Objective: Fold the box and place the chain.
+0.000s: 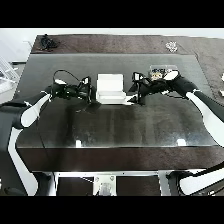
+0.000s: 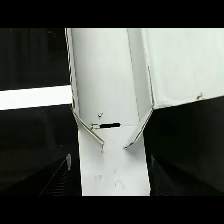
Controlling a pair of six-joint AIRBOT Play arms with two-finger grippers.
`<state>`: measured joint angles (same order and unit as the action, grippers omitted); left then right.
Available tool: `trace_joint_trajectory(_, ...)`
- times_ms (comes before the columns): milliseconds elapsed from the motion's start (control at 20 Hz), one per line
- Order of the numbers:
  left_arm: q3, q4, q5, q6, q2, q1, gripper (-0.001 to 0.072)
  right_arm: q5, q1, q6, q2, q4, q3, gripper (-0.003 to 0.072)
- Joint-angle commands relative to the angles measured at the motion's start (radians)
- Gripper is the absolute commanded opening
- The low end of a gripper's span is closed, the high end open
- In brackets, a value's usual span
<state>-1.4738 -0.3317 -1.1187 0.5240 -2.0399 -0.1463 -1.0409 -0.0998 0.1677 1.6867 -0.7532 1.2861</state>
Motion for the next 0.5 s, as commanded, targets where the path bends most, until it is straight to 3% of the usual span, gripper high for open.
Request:
trace_joint_trajectory(0,0.0,0.0,0.0,0.0,0.0,0.0,0.0367,0.009,-0.005,0.078,0.031,0.056,-0.004,0.0553)
trace_joint_trajectory(100,0.0,0.0,0.0,0.0,0.0,0.0,0.0367,0.015,-0.005,0.08,0.048,0.073,-0.003,0.0547)
trace_joint_trajectory(200,0.0,0.0,0.0,0.0,0.0,0.0,0.0367,0.023,-0.005,0.08,0.065,0.085,-0.002,0.0363)
trace_joint_trajectory(300,0.0,0.0,0.0,0.0,0.0,0.0,0.0367,0.023,-0.007,0.08,0.076,0.132,0.0,0.0333)
trace_joint_trajectory(350,0.0,0.0,0.0,0.0,0.0,0.0,0.0368,0.023,-0.013,0.08,0.079,0.153,0.002,0.0243)
trace_joint_trajectory(450,0.0,0.0,0.0,0.0,0.0,0.0,0.0367,0.03,-0.036,0.081,0.091,0.17,0.013,0.0234)
